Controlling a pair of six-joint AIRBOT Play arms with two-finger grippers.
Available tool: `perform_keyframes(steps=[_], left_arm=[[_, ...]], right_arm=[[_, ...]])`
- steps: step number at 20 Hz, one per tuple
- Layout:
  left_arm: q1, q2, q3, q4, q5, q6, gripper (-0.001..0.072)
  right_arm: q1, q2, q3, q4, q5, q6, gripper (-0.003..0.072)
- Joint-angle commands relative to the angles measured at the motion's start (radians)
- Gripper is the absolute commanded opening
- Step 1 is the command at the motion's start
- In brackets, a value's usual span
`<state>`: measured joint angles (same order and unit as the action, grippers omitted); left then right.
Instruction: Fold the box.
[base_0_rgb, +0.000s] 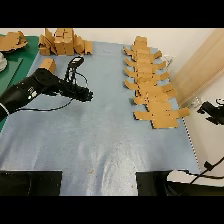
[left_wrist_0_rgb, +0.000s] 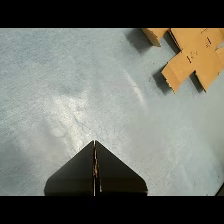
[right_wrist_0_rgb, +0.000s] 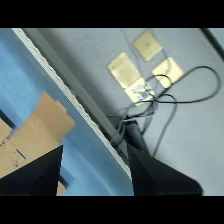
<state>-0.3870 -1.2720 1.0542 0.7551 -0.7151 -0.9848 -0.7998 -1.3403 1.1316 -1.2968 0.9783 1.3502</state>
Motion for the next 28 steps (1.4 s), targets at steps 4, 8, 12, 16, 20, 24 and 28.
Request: perform_keyframes(steps=[4, 8, 12, 16, 20, 24, 28], left_arm=[[0.000, 0.000, -0.002, 0.000, 0.002, -0.004, 0.0010], [0.000, 0.000, -0.002, 0.000, 0.000, -0.028, 0.0011], [0.000, 0.000, -0.002, 0.000, 0.000, -0.027, 0.0010], [0.002, 0.000, -0.003, 0.000, 0.000, -0.103, 0.0011], [0.002, 0.000, -0.003, 0.000, -0.013, -0.104, 0.0010], [0.002, 0.000, -0.004, 0.009, -0.055, -0.100, 0.0010], [0.009, 0.000, -0.004, 0.037, -0.070, -0.090, 0.0010]], right_arm=[[-0.018, -0.223, 0.073, 0.360, 0.016, -0.354, 0.0611], [0.015, -0.308, 0.087, 0.387, 0.088, -0.387, 0.0577], [0.016, -0.303, 0.087, 0.389, 0.156, -0.447, 0.0270], [0.017, -0.280, 0.086, 0.432, 0.382, -0.452, 0.0003], [0.017, -0.133, 0.086, 0.518, 0.520, -0.428, 0.0001], [0.021, 0.085, 0.084, 0.519, 0.518, -0.359, 0.0001], [0.132, 0.227, 0.008, 0.630, 0.533, -0.218, 0.0000]])
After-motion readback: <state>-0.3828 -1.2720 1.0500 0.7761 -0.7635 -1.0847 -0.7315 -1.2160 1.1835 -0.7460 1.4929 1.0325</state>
